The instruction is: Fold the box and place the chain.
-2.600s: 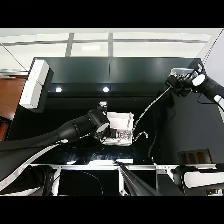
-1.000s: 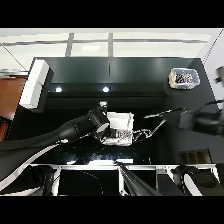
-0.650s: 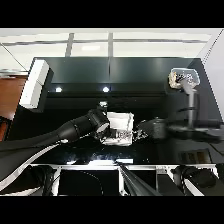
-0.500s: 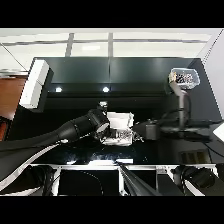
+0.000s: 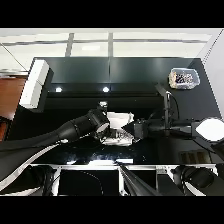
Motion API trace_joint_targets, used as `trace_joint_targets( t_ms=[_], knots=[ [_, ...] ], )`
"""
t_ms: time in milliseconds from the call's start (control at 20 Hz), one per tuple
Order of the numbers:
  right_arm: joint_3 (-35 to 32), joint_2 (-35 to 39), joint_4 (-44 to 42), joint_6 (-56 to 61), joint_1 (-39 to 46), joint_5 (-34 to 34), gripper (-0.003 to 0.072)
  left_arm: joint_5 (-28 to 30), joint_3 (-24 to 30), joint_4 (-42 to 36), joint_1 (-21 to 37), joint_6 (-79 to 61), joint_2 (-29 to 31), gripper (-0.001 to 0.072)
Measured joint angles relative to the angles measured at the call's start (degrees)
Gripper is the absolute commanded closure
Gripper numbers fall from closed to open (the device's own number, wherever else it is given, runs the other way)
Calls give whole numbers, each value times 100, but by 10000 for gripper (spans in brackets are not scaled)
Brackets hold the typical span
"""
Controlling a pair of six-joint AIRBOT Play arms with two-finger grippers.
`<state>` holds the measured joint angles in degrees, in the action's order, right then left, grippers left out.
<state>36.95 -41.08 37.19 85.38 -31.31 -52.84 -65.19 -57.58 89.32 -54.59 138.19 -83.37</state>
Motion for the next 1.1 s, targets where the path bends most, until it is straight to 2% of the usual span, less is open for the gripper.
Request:
trace_joint_targets(
  t_ms=[100,150,200,250,500,700,750,800,1100],
  knots=[
    [0,-13,55,-11,-9,35,617,0,0,0,-2,0,0,676],
    [0,-17,94,-9,-11,55,420,-2,0,0,0,0,0,676],
    [0,-24,129,-9,-9,85,264,-2,2,2,-2,0,0,676],
    [0,-28,188,-4,20,103,237,-2,0,2,-2,0,0,676],
    [0,-15,448,-26,723,-234,238,-7,0,2,0,0,0,676],
    [-31,2,1419,-695,1628,-876,236,-72,0,2,-2,0,0,676],
    [-92,2,1655,-1001,1755,-876,184,-92,0,2,-2,0,0,676],
    [-197,7,1827,-1360,1845,-813,-21,-98,2,2,-2,0,0,676],
    [-1123,7,2192,-3622,1731,39,-18,-122,2,15,0,-4,0,675]
  ],
)
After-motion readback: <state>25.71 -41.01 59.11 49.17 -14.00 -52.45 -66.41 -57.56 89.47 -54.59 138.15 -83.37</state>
